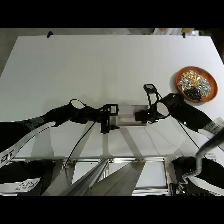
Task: Fold the box and place the chain.
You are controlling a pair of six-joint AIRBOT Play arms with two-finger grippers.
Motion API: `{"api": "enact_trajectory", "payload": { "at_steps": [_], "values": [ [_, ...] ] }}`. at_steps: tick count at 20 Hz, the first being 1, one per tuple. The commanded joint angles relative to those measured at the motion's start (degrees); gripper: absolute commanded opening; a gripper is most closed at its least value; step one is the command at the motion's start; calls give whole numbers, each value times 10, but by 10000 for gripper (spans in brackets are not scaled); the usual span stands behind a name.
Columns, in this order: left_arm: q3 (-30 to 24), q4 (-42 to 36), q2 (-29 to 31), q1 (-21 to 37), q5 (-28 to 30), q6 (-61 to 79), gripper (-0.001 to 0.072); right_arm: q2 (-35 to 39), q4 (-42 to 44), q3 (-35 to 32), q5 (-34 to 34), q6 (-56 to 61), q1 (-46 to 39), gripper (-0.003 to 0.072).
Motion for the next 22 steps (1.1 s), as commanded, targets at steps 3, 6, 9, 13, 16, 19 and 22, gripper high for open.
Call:
{"api": "enact_trajectory", "payload": {
  "at_steps": [3, 6, 9, 13, 16, 19, 22],
  "values": [
    [0, 0, 0, 0, -1, 0, 152, -33, -17, 15, 41, 0, 6, 222],
    [0, 0, 0, 0, -1, 0, 152, -66, -17, 15, 38, 0, 27, 207],
    [0, 0, 0, 0, -1, 0, 152, -68, -17, 15, 23, 0, 32, 32],
    [0, 0, 0, 0, -1, 0, 152, -68, -18, 15, 18, 0, 32, 16],
    [0, 0, 0, 0, -1, 0, 152, -66, -18, 15, 21, -6, 32, 111],
    [0, -1, 0, 0, -1, 0, 152, -44, -18, 15, 31, -45, 32, 184],
    [0, 0, 0, 0, -1, 0, 152, 5, -30, 15, 43, -67, 32, 228]
  ]
}}
